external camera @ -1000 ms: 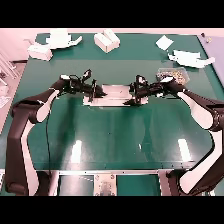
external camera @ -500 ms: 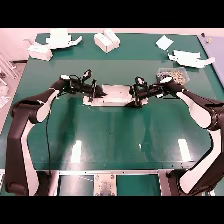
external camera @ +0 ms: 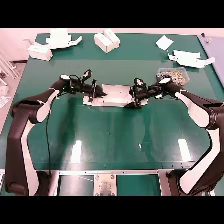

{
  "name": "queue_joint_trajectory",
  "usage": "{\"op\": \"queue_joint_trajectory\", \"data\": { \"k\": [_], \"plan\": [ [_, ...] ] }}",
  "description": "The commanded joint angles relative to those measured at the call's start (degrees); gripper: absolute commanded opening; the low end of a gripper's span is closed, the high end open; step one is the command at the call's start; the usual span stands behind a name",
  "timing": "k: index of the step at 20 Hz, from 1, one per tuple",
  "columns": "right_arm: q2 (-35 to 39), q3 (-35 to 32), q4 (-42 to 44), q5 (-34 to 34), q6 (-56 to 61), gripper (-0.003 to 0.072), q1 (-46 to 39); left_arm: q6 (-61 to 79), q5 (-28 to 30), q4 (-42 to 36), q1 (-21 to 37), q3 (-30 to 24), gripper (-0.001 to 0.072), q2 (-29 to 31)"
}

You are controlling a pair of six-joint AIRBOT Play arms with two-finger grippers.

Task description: Fold the box and place the chain.

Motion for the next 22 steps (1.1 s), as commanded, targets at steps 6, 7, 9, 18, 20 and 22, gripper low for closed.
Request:
{"op": "queue_joint_trajectory", "data": {
  "k": [6, 7, 9, 18, 20, 22],
  "plan": [
    [-0.2, 0.07, -0.02, -0.2, 0.02, 0.0687, -0.07, 0.0, 0.04, 0.0, 0.02, 0.0, 0.0021, 0.0],
    [-0.2, 0.07, -0.02, -0.2, 0.02, 0.0687, -0.07, 0.0, 0.04, 0.0, 0.02, 0.0, 0.0021, 0.0],
    [-0.2, 0.07, 0.04, -0.17, 0.02, 0.0687, -0.07, 0.0, 0.04, 0.0, 0.02, 0.0, 0.0021, 0.0],
    [-0.5, 0.02, 1.29, -0.61, -0.42, 0.0687, -0.09, 0.0, 0.04, 0.02, 0.02, 0.0, 0.0021, 0.0],
    [-0.57, 0.02, 1.25, -0.61, -0.42, 0.0686, -0.09, 0.0, 0.04, 0.02, 0.02, 0.0, 0.0021, 0.0],
    [-0.57, 0.02, 1.25, -0.61, -0.5, 0.0641, -0.09, 0.0, 0.04, 0.04, 0.02, 0.0, 0.0021, 0.0]
  ]
}}
